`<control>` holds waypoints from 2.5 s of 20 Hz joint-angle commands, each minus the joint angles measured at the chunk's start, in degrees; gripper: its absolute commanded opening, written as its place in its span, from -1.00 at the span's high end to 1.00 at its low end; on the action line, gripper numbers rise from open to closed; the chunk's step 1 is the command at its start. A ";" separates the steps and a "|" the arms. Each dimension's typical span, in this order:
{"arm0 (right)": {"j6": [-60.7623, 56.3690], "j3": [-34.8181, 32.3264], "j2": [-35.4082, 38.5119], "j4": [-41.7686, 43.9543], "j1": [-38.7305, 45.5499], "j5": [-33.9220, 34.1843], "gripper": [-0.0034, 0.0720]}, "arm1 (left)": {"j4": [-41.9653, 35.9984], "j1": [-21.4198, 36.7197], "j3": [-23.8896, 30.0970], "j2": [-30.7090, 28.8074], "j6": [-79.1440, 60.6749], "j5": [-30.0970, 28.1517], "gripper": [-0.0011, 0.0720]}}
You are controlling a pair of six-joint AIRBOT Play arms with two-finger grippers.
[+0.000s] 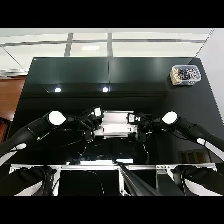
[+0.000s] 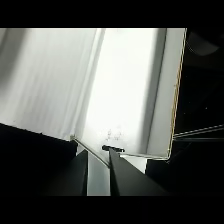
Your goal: Fold the box and place the chain.
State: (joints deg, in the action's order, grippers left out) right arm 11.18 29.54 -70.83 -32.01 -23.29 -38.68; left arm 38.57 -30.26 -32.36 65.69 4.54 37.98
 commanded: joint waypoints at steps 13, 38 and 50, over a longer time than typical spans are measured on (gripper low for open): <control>0.02 0.04 -0.04 0.04 -0.02 0.00 0.46 | -3.63 -0.04 -0.04 0.79 -0.09 3.02 0.06; 0.02 0.04 -0.04 0.04 -0.02 -0.02 0.46 | -10.49 -1.70 -0.04 5.64 -6.05 -0.07 0.58; 0.02 0.04 -0.04 0.04 -0.02 -0.02 0.46 | -7.28 -1.68 0.04 6.38 -5.64 0.17 0.84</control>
State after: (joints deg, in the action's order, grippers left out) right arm 11.20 29.54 -70.83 -31.99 -23.29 -38.68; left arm 30.85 -31.97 -32.32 71.88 -1.13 37.89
